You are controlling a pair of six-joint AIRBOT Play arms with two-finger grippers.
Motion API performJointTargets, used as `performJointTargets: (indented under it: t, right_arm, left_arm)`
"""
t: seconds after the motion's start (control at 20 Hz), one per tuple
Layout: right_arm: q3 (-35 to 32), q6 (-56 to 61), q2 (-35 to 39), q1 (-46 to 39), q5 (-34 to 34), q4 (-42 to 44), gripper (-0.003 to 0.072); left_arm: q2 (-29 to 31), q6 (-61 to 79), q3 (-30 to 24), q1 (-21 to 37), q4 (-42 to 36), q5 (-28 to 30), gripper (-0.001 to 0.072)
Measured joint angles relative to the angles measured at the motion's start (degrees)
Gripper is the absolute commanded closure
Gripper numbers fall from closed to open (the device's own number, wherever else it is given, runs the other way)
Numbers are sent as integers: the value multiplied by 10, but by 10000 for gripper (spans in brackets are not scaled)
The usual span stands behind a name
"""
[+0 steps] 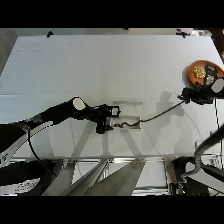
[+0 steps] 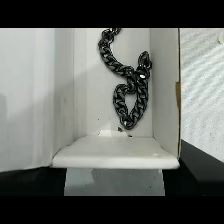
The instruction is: Fold the box and place the chain.
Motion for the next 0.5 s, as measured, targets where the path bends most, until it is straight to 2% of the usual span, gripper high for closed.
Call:
performJointTargets:
  t: [0.5]
  right_arm:
    - [17,67,-62,-5,-16,-71,265]
  left_arm:
    - [0,0,0,0,0,0,362]
